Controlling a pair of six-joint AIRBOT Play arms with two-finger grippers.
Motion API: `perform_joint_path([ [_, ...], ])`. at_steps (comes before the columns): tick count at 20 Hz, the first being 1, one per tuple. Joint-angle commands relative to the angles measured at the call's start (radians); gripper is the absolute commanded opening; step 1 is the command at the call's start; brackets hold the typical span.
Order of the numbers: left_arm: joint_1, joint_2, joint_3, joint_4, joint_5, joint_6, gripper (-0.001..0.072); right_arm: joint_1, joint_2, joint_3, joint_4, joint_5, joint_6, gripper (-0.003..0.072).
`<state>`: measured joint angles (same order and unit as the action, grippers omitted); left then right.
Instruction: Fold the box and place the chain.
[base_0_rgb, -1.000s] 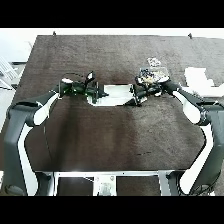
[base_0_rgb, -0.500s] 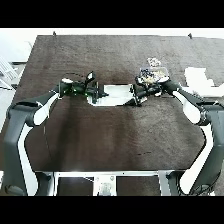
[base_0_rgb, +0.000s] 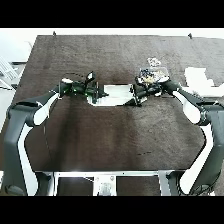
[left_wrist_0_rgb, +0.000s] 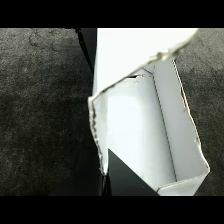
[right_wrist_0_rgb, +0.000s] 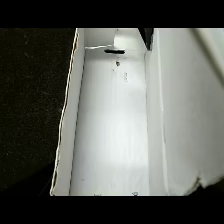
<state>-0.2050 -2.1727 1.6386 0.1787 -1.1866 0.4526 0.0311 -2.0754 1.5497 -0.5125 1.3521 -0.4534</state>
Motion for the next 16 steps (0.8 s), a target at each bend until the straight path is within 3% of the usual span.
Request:
perform_joint_path([
  [1,0.001,0.000,0.001,-0.001,0.000,0.000,0.0020,0.001,-0.001,0.000,0.000,0.000,0.000,0.0568],
  [10,0.001,0.000,0.001,-0.034,0.000,0.001,0.0021,0.001,-0.001,0.000,0.000,0.000,0.000,0.0568],
  [11,0.001,0.000,0.001,-0.038,0.000,0.002,0.0049,0.001,-0.001,0.000,0.000,0.000,0.000,0.0568],
  [12,0.001,0.001,0.001,-0.039,0.000,0.004,0.0271,0.001,-0.001,0.000,0.000,0.000,0.000,0.0568],
  [13,0.001,0.001,0.001,-0.041,-0.004,0.001,0.0385,0.001,-0.001,0.000,0.000,0.000,0.000,0.0568],
  [16,0.001,0.003,0.001,-0.041,-0.011,0.001,0.0385,0.001,-0.001,0.000,0.000,0.000,0.000,0.0568],
])
